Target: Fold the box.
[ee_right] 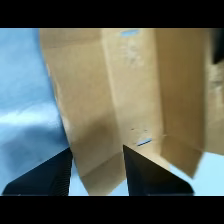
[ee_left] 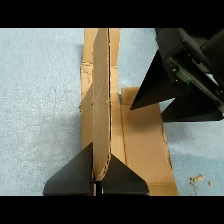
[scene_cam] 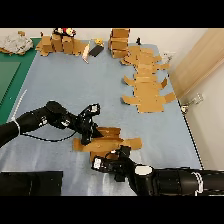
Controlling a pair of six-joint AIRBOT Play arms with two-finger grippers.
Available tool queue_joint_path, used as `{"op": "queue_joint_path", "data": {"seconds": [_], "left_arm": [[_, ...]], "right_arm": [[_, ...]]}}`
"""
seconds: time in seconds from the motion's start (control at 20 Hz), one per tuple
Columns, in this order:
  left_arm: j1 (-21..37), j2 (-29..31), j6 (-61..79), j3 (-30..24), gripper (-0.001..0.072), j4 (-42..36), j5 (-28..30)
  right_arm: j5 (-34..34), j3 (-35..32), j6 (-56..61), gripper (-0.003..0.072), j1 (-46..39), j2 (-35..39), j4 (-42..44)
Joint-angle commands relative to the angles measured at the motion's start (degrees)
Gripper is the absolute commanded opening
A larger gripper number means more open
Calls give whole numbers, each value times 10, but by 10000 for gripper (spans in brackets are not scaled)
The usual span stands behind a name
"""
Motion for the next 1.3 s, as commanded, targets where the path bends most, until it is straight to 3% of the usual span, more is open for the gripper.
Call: {"op": "queue_joint_path", "data": {"seconds": [0.0,0.2,0.7,0.75,0.85,0.95,1.25], "left_arm": [[0,0,0,0,11,0,0],[0,0,0,0,11,0,0],[0,0,0,0,11,0,0],[0,0,0,0,11,0,0],[0,0,0,0,11,0,0],[0,0,0,0,11,0,0],[0,0,0,0,11,0,0]], "right_arm": [[-16,9,47,460,0,-2,-43],[-73,41,65,460,0,3,-43],[-62,46,70,461,0,7,-44],[-59,47,72,511,0,7,-42],[-59,46,72,711,-3,7,-66],[-55,47,72,710,-7,9,-106],[-23,14,57,710,-36,73,-83]]}}
